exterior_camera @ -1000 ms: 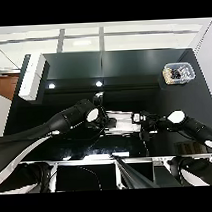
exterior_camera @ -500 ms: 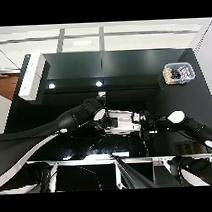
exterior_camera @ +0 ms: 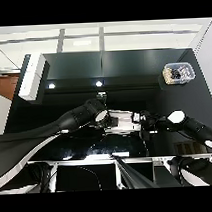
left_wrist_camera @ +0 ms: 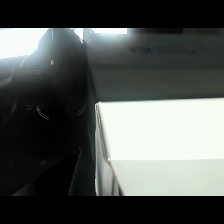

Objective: Fold the box and place the chain.

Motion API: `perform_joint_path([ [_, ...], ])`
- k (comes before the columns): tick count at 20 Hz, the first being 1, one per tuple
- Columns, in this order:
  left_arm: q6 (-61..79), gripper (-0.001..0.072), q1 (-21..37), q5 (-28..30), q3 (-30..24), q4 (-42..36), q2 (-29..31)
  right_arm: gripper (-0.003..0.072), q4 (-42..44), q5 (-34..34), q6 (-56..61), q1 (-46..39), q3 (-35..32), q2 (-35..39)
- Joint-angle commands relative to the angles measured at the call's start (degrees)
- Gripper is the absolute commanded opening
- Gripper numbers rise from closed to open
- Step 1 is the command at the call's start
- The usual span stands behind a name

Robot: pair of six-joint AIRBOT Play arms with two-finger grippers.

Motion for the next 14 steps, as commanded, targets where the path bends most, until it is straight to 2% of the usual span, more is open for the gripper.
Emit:
perform_joint_path([
  [1, -0.2, 0.0268, -0.1, -0.6, 1.9, 0.0, -1.2, 0.0475, 0.0, 0.0, 0.0, 0.0, 0.0, 0.0],
  [4, -0.2, 0.0268, -0.3, -4.5, 3.2, 0.0, -3.1, 0.0475, 0.0, 0.0, 0.0, 0.0, 0.0, 0.0],
  [8, -0.4, 0.0263, -0.7, -4.0, 3.2, 0.4, -3.2, 0.0475, 0.0, 0.0, 0.0, 0.0, 0.0, 0.0],
  [9, -0.7, 0.0232, -0.7, -3.9, 3.2, 0.5, -3.2, 0.0476, 0.0, 0.0, 0.0, 0.0, 0.0, 0.0],
  [14, -1.6, 0.0228, -1.1, -2.8, 3.2, 1.3, -3.3, 0.0475, 0.0, 0.0, 0.0, 0.0, 0.0, 0.0],
])
